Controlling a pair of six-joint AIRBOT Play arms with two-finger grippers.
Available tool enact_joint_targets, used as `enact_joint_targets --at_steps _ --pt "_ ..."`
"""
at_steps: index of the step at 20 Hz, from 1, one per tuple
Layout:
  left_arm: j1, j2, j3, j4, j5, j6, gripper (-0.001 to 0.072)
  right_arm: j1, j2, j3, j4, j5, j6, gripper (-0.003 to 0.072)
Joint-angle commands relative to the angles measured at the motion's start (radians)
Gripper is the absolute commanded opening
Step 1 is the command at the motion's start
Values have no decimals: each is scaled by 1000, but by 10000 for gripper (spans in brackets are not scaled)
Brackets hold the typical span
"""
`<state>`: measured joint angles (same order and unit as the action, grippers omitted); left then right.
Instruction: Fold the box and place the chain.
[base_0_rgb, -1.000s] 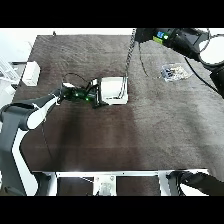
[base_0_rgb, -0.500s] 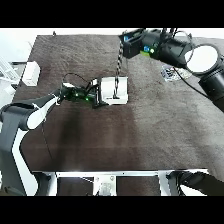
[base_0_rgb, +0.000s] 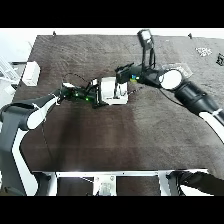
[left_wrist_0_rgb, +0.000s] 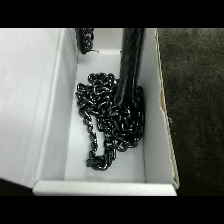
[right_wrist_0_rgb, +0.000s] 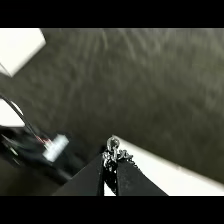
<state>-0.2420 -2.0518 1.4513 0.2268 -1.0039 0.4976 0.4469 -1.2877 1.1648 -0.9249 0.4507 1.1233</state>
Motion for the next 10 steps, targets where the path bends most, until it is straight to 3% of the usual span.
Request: enact_joint_targets --at_steps 1,4,6,7,10 --pt "-1 1 1 0 0 0 523 1 -79 -49 10 -16 2 15" --pt "-1 1 1 0 0 0 523 1 -161 -55 9 -10 2 50" --pt "-1 1 1 0 0 0 523 0 -200 -55 8 -12 2 446" --pt "-1 1 1 0 0 0 523 0 -211 -55 7 -14 1 496" --pt "-1 1 1 0 0 0 523 -7 -217 -55 -30 -32 1 496"
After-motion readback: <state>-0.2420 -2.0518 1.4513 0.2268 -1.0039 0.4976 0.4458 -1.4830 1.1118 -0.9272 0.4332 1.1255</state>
